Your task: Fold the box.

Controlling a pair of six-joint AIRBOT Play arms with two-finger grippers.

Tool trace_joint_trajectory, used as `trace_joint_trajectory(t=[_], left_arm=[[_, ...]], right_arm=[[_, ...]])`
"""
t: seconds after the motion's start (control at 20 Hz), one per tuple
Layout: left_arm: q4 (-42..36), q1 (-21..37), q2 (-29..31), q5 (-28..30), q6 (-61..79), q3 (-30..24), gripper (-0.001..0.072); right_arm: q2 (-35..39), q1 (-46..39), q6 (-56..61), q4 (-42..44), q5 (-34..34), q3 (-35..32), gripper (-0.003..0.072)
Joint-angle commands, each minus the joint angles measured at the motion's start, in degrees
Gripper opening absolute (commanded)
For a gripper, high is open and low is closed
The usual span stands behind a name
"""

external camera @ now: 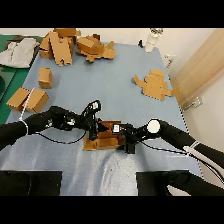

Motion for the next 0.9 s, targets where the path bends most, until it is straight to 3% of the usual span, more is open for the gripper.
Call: trace_joint_trajectory(t=[0.0,0.85], left_arm=[[0.07,-0.07,-0.02,0.00,-0.02,0.02,0.0012],[0.24,-0.07,-0.02,-0.15,-0.02,0.02,0.0012]], right_arm=[[0.90,-0.07,4.94,-2.49,-1.62,0.02,0.0661],[4.33,-0.02,6.25,2.25,0.11,0.00,0.0662]])
